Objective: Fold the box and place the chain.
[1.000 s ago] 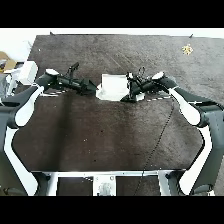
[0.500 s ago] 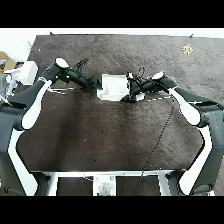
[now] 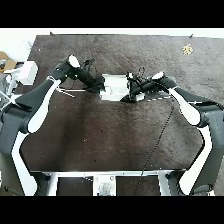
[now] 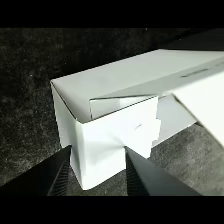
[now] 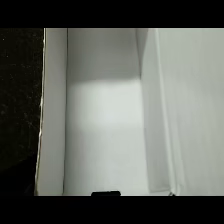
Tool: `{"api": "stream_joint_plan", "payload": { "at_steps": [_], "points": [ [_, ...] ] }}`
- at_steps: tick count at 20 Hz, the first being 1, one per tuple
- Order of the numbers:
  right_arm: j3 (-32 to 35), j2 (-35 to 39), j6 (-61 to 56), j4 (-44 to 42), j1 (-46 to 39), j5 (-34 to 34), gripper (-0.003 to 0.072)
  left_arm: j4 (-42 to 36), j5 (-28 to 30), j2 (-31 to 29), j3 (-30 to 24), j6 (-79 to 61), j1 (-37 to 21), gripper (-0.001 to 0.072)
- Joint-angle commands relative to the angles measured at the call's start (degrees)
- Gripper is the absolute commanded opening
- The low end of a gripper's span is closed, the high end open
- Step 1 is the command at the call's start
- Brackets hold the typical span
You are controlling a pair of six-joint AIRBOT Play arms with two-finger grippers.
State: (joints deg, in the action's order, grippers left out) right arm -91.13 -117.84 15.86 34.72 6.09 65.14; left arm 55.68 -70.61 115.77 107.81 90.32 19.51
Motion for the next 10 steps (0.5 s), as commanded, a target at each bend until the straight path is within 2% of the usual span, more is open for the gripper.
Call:
{"api": "stream_joint_plan", "payload": {
  "at_steps": [1,5,10],
  "points": [
    [0.0,-0.04,-0.02,0.0,0.04,0.02,0.0447,3.37,1.99,0.02,0.28,2.89,1.42,0.0372],
    [0.0,-0.04,-0.02,0.0,0.04,0.0,0.0447,9.97,2.25,0.2,3.28,6.58,3.28,0.0371],
    [0.0,-0.04,-0.02,0.0,0.04,0.02,0.0447,10.29,2.64,0.55,3.67,8.31,3.67,0.0371]
  ]
}}
